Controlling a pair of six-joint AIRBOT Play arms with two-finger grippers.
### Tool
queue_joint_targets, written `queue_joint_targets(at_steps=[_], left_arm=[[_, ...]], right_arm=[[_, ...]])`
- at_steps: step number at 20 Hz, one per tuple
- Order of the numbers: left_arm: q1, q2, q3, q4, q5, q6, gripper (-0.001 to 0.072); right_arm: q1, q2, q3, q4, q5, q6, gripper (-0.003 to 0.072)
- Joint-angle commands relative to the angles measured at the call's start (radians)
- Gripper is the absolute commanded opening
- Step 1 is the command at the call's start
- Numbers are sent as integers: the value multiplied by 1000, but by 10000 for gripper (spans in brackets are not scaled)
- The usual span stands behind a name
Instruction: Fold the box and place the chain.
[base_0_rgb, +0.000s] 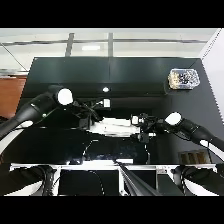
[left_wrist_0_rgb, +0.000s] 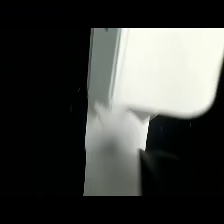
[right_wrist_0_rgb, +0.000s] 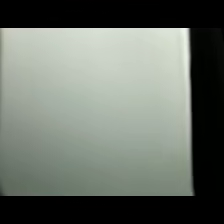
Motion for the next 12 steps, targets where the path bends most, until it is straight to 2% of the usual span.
queue_joint_targets(at_steps=[1, 2, 4, 5, 6, 8, 9, 11, 12], left_arm=[[38, 65, 3, 89, -157, -205, 81], [58, 68, 3, 43, -218, -228, 29], [107, 68, -2, -97, -305, -317, 27], [134, 68, -20, -202, -309, -350, 27], [162, 68, -70, -394, -288, -346, 27], [184, 66, -231, -834, -206, -181, 27], [181, 63, -306, -991, -141, -99, 27], [177, 46, -393, -1165, -15, -13, 28], [174, 28, -399, -1182, 8, 6, 28]], right_arm=[[0, -1, 0, -1, 5, -2, 469], [0, -1, 0, -1, 5, -2, 469], [0, -1, 0, -1, 5, -2, 469], [0, -1, 0, -1, 5, -2, 469], [0, -1, 0, -1, 5, -2, 469], [0, -1, 0, -1, 5, -2, 470], [0, -1, 0, -1, 5, -2, 470], [0, -1, 0, -1, 5, -2, 470], [0, -1, 0, -1, 5, -2, 470]])
